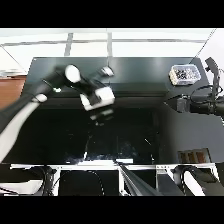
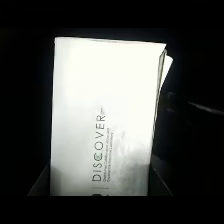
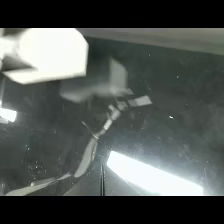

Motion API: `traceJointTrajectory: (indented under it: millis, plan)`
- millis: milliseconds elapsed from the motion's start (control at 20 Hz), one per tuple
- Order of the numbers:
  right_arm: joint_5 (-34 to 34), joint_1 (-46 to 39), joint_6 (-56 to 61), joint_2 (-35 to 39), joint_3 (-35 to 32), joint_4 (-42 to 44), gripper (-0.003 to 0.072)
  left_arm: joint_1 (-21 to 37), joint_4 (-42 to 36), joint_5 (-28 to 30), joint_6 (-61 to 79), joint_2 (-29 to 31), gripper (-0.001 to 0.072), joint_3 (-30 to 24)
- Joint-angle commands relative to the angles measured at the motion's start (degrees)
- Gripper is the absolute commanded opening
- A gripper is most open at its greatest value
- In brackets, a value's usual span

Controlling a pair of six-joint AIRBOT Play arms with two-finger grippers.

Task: Fold the box and place the chain.

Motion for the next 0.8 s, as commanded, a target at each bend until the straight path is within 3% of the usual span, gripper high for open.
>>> traceJointTrajectory:
  millis: [0, 150, 300, 550, 750]
  plan:
    - [-2.1, 0.0, 0.4, 0.0, 0.0, 0.0, 0.0015, 16.6, 1.2, 0.3, -7.3, -1.1, 0.0388, 4.0]
    - [-4.5, 0.0, 0.4, 0.0, 0.0, 0.0, 0.0015, 29.0, 1.2, 2.7, -10.6, -4.6, 0.0390, 8.1]
    - [-7.5, 0.0, 0.5, 0.0, 0.0, 0.0, 0.0016, 35.9, 1.2, 7.1, -11.8, -10.5, 0.0392, 14.9]
    - [-9.4, 0.0, 1.2, 0.0, 0.0, 0.5, 0.0015, 37.0, 4.8, 7.6, -16.3, -24.2, 0.0392, 29.7]
    - [-9.4, 0.0, 2.4, 0.0, 0.0, 0.5, 0.0015, 37.0, 10.3, 2.9, -23.1, -32.4, 0.0392, 40.2]
